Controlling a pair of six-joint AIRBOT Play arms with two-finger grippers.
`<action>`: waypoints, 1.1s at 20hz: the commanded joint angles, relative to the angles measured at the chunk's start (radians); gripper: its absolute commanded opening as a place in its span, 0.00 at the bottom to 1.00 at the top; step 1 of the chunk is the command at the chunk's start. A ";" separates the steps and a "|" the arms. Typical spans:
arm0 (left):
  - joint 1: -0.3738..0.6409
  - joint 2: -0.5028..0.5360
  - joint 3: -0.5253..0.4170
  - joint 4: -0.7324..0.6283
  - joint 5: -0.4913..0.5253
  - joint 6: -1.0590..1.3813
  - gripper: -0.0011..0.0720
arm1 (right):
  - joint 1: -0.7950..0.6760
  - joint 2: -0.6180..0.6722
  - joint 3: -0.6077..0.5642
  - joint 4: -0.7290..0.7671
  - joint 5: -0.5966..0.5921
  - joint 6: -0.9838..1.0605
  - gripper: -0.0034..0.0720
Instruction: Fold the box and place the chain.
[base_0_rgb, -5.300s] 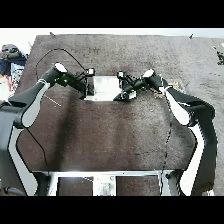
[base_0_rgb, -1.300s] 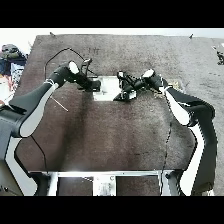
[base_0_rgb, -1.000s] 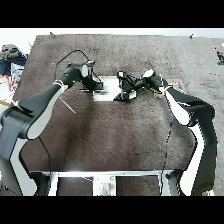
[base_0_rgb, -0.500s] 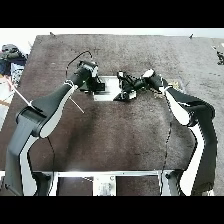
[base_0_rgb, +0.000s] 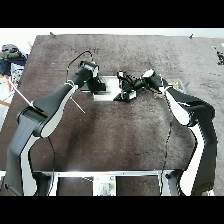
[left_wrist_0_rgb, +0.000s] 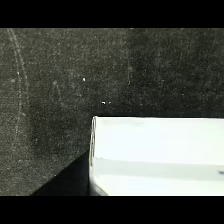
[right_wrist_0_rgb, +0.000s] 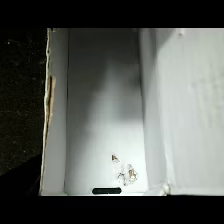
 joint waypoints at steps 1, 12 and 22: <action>0.000 0.000 0.001 -0.053 0.036 0.040 0.71 | 0.000 0.000 0.000 0.000 0.000 0.000 0.50; 0.031 0.067 0.083 -0.068 -0.074 0.273 0.79 | 0.000 0.000 0.000 0.000 -0.001 0.000 0.50; 0.080 0.218 0.087 -0.075 0.166 0.523 0.79 | 0.000 0.000 0.000 0.000 0.000 0.000 0.50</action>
